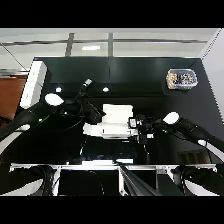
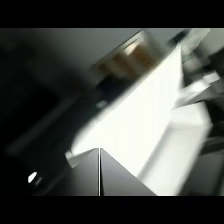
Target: Fold the box and place the chain.
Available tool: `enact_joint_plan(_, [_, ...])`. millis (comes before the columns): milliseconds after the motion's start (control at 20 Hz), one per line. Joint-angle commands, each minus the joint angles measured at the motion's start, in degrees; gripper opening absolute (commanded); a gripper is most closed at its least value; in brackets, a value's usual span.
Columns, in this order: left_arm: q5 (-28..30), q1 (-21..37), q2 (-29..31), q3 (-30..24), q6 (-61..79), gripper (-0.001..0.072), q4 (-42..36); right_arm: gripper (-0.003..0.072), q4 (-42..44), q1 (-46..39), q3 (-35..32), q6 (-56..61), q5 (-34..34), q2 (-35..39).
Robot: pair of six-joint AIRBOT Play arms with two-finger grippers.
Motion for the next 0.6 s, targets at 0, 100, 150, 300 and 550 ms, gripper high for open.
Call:
enact_joint_plan(0, [-2.78, -2.91, -5.92, 4.31, -4.42, 0.0024, 11.69, 0.0450, 0.02, 0.07, 0.02, 0.00, 0.00, -0.02])
enact_joint_plan(100, [-3.98, -2.95, -8.44, 6.43, -5.40, 0.0024, 11.69, 0.0450, 0.02, 0.07, 0.02, 0.00, 0.00, -0.02])
enact_joint_plan(150, [-3.87, -2.62, -8.94, 7.08, -5.75, 0.0024, 11.63, 0.0450, 0.00, 0.07, 0.02, 0.00, 0.00, -0.04])
enact_joint_plan(300, [-5.92, -0.90, -7.89, 9.40, -5.73, 0.0024, 11.96, 0.0450, 0.02, 0.07, 0.02, 0.00, 0.00, -0.04])
enact_joint_plan(550, [-14.69, 5.62, 1.86, 10.38, -8.37, 0.0024, 16.37, 0.0449, 0.02, 0.07, 0.02, 0.00, 0.00, -0.02])
